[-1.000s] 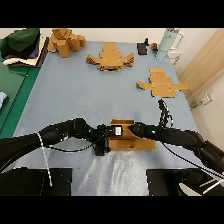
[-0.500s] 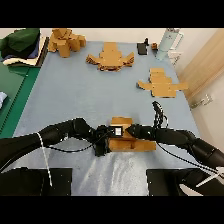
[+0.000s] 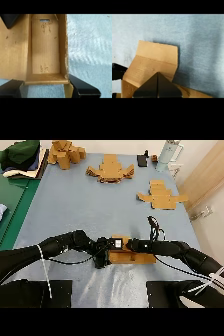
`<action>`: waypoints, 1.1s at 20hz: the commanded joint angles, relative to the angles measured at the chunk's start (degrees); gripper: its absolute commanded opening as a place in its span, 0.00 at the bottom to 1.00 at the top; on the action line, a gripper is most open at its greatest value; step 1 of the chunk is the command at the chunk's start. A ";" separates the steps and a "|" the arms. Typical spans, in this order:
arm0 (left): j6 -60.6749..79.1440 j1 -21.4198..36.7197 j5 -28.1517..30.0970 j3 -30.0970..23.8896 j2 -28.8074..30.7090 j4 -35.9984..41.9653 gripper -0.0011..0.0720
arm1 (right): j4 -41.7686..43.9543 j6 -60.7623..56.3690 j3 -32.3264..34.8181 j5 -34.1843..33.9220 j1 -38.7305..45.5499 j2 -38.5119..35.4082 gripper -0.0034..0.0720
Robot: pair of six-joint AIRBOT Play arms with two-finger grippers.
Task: Fold the box.
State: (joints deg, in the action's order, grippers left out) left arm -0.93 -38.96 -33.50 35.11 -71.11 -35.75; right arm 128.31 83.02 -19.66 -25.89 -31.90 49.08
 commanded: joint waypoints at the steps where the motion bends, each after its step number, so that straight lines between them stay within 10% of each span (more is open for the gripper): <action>1: 0.00 0.02 0.04 0.07 0.02 0.00 0.74 | -0.13 1.11 -0.02 -0.02 0.02 0.48 0.05; 9: 0.02 0.02 0.04 0.07 0.02 -0.02 0.74 | -0.92 6.25 -2.58 -3.32 0.02 -7.28 0.05; 18: 0.02 0.02 0.02 0.07 0.04 -0.02 0.74 | -18.88 20.81 -4.55 -41.99 0.00 -24.41 0.05; 19: 0.02 0.00 -0.04 0.07 0.04 -0.02 0.74 | -19.15 24.83 -4.52 -45.03 0.00 -25.75 0.15; 21: 0.02 0.00 0.00 0.07 0.04 -0.02 0.74 | -22.14 32.68 -4.42 -45.79 0.00 -26.40 0.70; 22: 0.02 0.02 -0.02 0.07 0.04 -0.02 0.74 | -24.30 36.46 -4.26 -44.46 0.02 -25.97 0.75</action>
